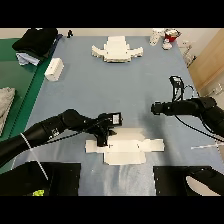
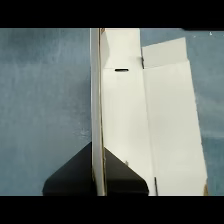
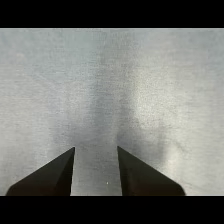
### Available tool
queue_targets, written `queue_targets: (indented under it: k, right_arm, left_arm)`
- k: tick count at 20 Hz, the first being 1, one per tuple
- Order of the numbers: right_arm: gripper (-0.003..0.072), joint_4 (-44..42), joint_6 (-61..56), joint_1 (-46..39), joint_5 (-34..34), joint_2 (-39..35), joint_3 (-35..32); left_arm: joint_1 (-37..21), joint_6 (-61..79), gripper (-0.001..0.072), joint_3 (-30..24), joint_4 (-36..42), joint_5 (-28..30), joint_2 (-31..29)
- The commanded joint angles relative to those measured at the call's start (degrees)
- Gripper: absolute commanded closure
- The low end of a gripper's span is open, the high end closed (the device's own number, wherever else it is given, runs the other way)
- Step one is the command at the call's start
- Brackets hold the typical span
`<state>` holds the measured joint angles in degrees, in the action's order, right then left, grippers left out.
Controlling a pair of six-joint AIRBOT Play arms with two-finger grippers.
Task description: Fold the box.
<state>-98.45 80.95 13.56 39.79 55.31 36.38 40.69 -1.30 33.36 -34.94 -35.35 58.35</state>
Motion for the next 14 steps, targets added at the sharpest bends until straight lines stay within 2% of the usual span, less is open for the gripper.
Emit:
queue_targets:
  k: [1, 4, 7, 14]
  right_arm:
    - [0.0263, 0.0, 0.0, 0.1, 0.2, 0.0, 0.0]
    - [0.0263, 0.1, 0.0, 0.1, -0.3, 0.0, 0.0]
    - [0.0263, 0.1, 0.0, 0.0, -2.1, 0.0, 0.0]
    - [0.0263, 0.1, 0.0, 0.1, -2.4, 0.0, 0.0]
  left_arm:
    - [-4.6, 0.9, 0.0696, 2.4, -0.2, 0.3, 0.0]
    - [-8.6, 3.9, 0.0697, 5.7, -0.2, -2.8, 0.7]
    - [-11.0, 3.9, 0.0696, 9.3, -0.2, -7.1, 4.5]
    - [-11.1, 4.8, 0.0696, 10.2, 0.3, -7.3, 11.7]
